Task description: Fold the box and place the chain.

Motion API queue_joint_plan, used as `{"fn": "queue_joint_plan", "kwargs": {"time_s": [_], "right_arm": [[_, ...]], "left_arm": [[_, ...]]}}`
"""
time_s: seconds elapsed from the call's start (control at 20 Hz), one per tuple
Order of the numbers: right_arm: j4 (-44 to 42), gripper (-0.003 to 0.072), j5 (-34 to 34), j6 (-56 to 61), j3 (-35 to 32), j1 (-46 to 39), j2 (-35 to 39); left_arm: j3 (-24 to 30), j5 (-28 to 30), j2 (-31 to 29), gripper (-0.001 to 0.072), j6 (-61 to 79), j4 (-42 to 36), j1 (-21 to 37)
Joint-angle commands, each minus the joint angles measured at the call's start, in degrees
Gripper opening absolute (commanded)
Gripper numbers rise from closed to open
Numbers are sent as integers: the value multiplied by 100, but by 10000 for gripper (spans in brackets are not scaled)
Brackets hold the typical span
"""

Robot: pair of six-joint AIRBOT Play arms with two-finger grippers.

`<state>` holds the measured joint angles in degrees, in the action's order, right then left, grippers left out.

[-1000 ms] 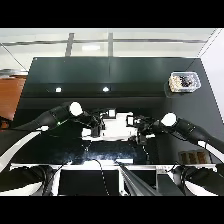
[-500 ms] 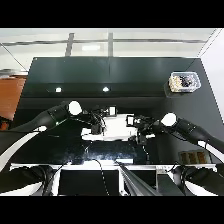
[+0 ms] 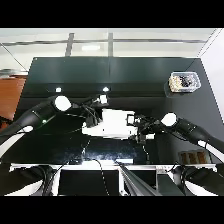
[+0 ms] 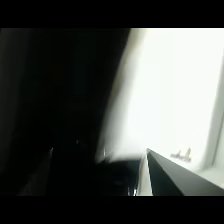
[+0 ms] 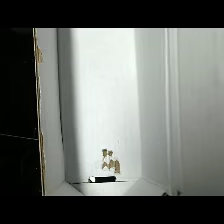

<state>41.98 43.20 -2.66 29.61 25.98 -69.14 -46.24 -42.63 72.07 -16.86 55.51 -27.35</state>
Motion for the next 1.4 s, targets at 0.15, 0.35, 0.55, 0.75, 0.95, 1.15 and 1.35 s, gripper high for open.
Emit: {"fn": "queue_joint_plan", "kwargs": {"time_s": [0.15,0.35,0.55,0.75,0.95,1.15,1.35], "right_arm": [[2,415,4,-15,0,-2,0],[2,415,4,-17,0,-2,0],[2,413,4,-17,0,-2,0],[4,293,4,-17,0,-2,0],[4,293,4,-17,0,-2,0],[2,293,-4,-17,0,-2,0],[2,293,-17,-17,0,-2,0]], "left_arm": [[-4,-1045,-457,703,-1001,581,726],[-4,-1593,-697,698,-1543,601,868],[-17,-2562,-780,50,-2155,535,879],[98,-3016,-778,29,-2247,-1012,874],[411,-1491,-776,29,-1897,-2573,778],[439,212,-529,31,-1650,-2927,448],[435,680,-55,31,-1495,-2900,83]]}}
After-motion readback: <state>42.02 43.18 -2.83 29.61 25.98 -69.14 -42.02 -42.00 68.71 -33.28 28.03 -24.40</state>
